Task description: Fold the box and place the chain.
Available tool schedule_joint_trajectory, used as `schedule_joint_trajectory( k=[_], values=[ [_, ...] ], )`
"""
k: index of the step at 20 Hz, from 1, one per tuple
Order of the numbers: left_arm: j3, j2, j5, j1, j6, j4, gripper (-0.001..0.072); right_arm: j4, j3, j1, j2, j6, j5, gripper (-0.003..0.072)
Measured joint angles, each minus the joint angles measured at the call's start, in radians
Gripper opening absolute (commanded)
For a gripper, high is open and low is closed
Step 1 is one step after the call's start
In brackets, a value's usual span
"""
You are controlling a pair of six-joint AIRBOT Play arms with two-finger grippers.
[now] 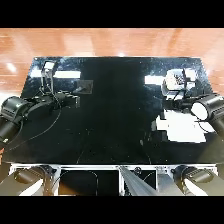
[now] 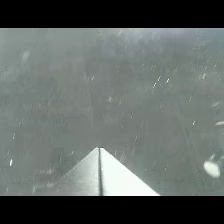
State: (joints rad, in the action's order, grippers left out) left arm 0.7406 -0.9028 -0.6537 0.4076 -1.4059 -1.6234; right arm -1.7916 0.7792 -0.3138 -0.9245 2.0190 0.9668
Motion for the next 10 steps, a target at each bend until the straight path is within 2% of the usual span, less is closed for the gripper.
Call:
schedule_joint_trajectory(
  k=[3,5,7,9,10],
  values=[
    [0.000,-0.015,0.040,0.000,0.006,-0.021,0.0627,-0.035,0.021,0.119,-0.002,-0.045,-0.063,0.0720],
    [0.000,-0.019,0.039,0.000,0.006,-0.053,0.0626,-0.014,0.035,0.309,-0.005,-0.132,-0.096,0.0720],
    [0.000,-0.022,0.037,0.000,0.005,-0.090,0.0626,0.131,0.042,0.578,-0.028,-0.316,-0.124,0.0720],
    [0.000,-0.024,0.036,0.000,0.005,-0.119,0.0627,0.414,0.048,0.880,-0.087,-0.575,-0.092,0.0720],
    [0.000,-0.024,0.037,0.000,0.005,-0.129,0.0627,0.575,0.053,1.030,-0.134,-0.701,-0.034,0.0720]
  ],
)
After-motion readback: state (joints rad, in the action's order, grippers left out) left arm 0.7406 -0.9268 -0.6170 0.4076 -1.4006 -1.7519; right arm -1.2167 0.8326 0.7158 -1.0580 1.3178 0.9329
